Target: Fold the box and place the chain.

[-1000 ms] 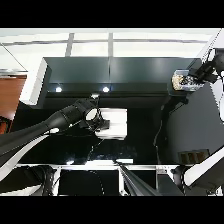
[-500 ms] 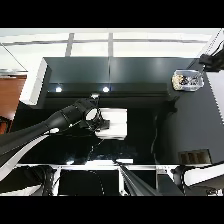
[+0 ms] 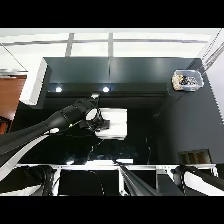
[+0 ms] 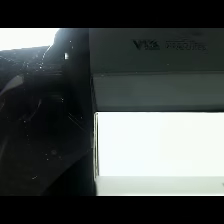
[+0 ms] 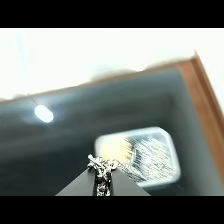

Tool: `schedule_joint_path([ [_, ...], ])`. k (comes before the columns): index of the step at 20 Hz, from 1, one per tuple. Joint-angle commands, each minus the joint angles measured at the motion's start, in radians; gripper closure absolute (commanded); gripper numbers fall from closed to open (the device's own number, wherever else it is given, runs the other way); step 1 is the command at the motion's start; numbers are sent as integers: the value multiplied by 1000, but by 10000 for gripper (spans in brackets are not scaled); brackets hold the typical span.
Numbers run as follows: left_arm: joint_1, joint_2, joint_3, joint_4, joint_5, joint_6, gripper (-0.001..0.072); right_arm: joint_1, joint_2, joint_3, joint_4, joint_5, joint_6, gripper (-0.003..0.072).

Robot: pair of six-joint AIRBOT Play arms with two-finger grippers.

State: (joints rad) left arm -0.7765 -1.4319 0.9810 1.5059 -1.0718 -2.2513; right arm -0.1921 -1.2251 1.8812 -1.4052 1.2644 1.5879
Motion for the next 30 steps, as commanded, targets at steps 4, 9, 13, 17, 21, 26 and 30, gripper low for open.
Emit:
schedule_joint_path([
  [4,0,0,0,0,2,0,678,6,172,-6,311,182,-92,669],
  [9,0,0,0,0,2,0,679,103,307,-131,379,209,-90,669],
  [13,0,0,0,1,2,0,679,193,323,-142,531,296,-104,669],
  [17,0,0,0,1,2,0,679,308,323,-172,559,313,-103,669],
  [21,0,0,0,0,2,0,678,427,323,-269,586,251,-103,669],
  [26,0,0,0,0,2,0,678,553,323,-415,652,95,-106,668],
  [30,0,0,0,0,2,0,678,610,322,-492,653,-33,-108,668],
])
